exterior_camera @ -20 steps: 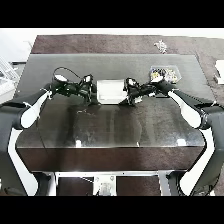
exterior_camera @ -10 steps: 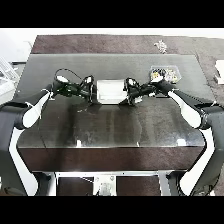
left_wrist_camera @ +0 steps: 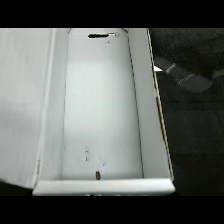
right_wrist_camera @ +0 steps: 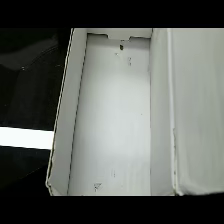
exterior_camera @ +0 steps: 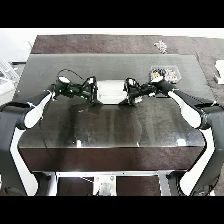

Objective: Fold the box and place the chain.

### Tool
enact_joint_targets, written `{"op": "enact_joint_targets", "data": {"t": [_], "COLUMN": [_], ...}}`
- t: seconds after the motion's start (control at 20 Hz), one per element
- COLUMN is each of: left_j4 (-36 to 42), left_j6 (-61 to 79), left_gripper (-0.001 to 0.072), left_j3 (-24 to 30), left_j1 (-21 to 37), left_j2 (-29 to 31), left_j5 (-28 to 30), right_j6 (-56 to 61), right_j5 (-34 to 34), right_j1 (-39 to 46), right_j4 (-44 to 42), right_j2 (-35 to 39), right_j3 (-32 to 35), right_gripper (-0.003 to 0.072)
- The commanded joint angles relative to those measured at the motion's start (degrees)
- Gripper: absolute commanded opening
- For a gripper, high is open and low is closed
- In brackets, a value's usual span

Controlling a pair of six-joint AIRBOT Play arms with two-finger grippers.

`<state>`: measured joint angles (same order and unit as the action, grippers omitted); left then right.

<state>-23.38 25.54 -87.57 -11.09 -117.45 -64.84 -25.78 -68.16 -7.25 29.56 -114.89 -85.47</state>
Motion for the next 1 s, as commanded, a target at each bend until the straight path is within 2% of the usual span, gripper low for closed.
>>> {"op": "enact_joint_targets", "data": {"t": [0.0,0.95], "left_j4": [-0.15,-0.11], "left_j6": [0.04,0.0], "left_gripper": [0.0484,0.0485], "left_j3": [-0.04,-0.04], "left_j1": [-0.04,-0.04], "left_j2": [-0.04,-0.04], "left_j5": [0.76,1.33], "right_j6": [0.02,0.0], "right_j5": [-0.04,-0.04], "right_j1": [-0.04,-0.04], "right_j4": [-0.02,-0.17], "right_j2": [0.02,0.02], "right_j3": [-0.02,-0.02], "right_gripper": [0.0592,0.0592]}}
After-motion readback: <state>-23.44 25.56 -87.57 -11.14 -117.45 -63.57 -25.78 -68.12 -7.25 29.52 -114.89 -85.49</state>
